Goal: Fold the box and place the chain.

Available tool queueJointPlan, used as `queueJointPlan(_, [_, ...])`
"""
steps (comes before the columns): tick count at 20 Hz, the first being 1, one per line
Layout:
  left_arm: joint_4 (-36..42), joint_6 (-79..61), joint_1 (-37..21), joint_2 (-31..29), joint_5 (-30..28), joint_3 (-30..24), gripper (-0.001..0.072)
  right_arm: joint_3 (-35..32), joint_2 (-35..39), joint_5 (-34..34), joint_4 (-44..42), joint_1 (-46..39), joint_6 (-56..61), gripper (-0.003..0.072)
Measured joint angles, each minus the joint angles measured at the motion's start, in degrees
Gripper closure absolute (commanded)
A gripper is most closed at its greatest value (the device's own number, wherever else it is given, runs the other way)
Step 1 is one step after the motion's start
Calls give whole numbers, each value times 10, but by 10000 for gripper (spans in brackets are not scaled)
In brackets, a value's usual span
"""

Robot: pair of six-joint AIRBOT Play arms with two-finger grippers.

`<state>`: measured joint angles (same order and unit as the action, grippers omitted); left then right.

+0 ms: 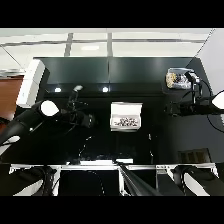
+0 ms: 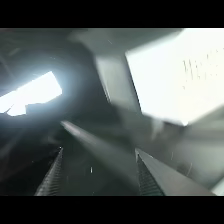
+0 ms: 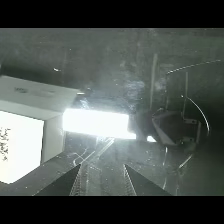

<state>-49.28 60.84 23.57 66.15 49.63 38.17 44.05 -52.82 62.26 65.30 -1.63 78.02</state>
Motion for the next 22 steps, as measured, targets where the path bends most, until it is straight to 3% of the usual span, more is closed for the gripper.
queueJointPlan(1, [31, -104, -3, 13, 6, -8, -4, 0, 0, 0, 0, 0, 2, 369])
queueJointPlan(5, [85, -446, 1, 51, -3, -20, -4, 0, 0, 0, -3, 0, 16, 369])
queueJointPlan(8, [91, -596, 5, 79, -36, -6, -5, 0, 0, 0, -3, 0, 29, 369])
queueJointPlan(14, [143, -711, 2, 143, -53, 33, -4, 0, 0, 0, -3, 0, 37, 370])
queueJointPlan(22, [214, -741, 17, 159, -56, 42, -2, 0, 0, -14, -4, 0, 38, 370])
